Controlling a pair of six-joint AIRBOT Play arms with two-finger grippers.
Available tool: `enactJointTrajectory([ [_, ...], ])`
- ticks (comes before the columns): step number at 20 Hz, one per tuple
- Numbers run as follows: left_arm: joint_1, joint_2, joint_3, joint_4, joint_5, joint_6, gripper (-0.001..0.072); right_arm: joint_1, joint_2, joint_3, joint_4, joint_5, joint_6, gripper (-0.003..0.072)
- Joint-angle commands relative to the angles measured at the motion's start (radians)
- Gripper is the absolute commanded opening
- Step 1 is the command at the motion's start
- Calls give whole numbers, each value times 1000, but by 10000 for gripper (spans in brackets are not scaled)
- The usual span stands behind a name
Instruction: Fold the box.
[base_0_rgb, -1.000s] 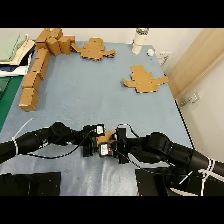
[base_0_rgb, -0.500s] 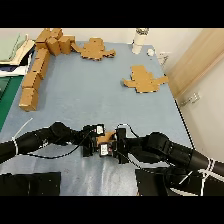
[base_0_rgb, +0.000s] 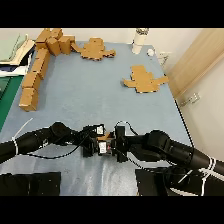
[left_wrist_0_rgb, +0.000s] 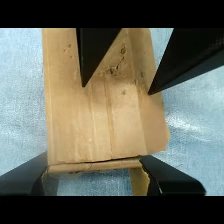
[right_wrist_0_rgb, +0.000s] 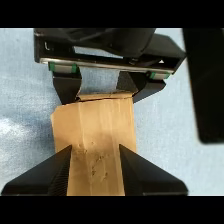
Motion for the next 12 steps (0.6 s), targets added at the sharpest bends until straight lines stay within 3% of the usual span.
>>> enactJointTrajectory([
  [1, 0, 0, 0, 0, 2, 0, 212, 0, 0, 5, 0, -8, 0, 450],
  [8, 0, 0, 0, 0, 2, 0, 213, 0, 20, 6, -1, -20, 0, 449],
  [12, 0, 0, 0, 0, 2, 0, 212, 0, 60, 5, 0, -103, 0, 449],
])
